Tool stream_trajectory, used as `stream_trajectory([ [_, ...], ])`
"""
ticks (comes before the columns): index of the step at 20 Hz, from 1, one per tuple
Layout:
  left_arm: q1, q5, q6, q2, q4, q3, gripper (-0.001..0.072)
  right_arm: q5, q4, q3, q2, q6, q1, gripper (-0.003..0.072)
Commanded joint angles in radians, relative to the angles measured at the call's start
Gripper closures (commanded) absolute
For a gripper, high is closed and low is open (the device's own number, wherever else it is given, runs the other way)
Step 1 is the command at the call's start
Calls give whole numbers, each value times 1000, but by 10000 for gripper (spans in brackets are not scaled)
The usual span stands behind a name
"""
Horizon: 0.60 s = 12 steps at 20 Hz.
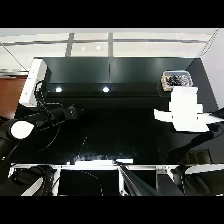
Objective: Fold the box and place the chain.
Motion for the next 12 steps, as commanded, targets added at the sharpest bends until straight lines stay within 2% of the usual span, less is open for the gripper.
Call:
stream_trajectory([
  [1,0,-1,0,0,-5,0,16,60,-84,0,-4,-21,28,518],
  [2,0,-1,0,0,-5,0,16,60,-78,-11,5,-29,31,668],
  [7,0,-6,0,0,-6,0,16,67,126,-147,136,-70,59,668],
  [12,-1,-30,0,0,-6,0,16,14,306,-406,331,-61,195,668],
])
